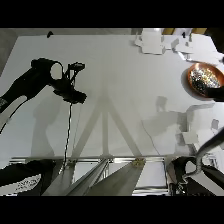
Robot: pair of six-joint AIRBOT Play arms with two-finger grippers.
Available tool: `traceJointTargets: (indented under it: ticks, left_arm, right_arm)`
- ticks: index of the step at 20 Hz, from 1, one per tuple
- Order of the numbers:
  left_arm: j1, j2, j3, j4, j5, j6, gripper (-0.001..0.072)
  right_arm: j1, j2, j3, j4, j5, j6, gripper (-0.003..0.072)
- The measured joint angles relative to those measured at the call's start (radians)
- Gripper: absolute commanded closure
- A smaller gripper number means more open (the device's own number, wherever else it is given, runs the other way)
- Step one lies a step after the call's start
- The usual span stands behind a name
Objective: Fold the box and place the chain.
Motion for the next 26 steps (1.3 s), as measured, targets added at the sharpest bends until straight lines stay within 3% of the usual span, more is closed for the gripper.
traceJointTargets:
  ticks: [1,6,13,16,18,20,26]
  left_arm:
    - [0.0,0.0,0.0,0.0,0.0,0.0,0.07]
    - [0.0,0.0,0.0,0.0,0.0,0.0,0.07]
    - [0.0,0.0,0.0,0.0,0.0,0.0,0.07]
    - [0.0,0.0,0.0,0.0,0.0,0.0,0.07]
    - [0.0,0.0,0.0,0.0,0.0,0.0,0.07]
    - [0.0,0.0,0.0,0.0,0.0,0.0,0.07]
    - [0.0,0.0,0.0,0.0,0.0,0.0,0.07]
  right_arm:
    - [-0.055,-0.006,0.003,-0.008,-0.015,-0.008,0.0194]
    - [-0.274,-0.08,-0.007,0.023,-0.032,-0.079,0.0177]
    - [-0.446,-0.193,-0.04,-0.005,-0.024,-0.161,0.0201]
    - [-0.481,-0.238,-0.042,-0.025,-0.027,-0.175,0.0271]
    - [-0.491,-0.269,-0.043,-0.037,-0.019,-0.178,0.0392]
    - [-0.496,-0.293,-0.043,-0.043,-0.012,-0.179,0.0658]
    - [-0.436,-0.275,-0.044,-0.026,0.078,-0.179,0.0667]
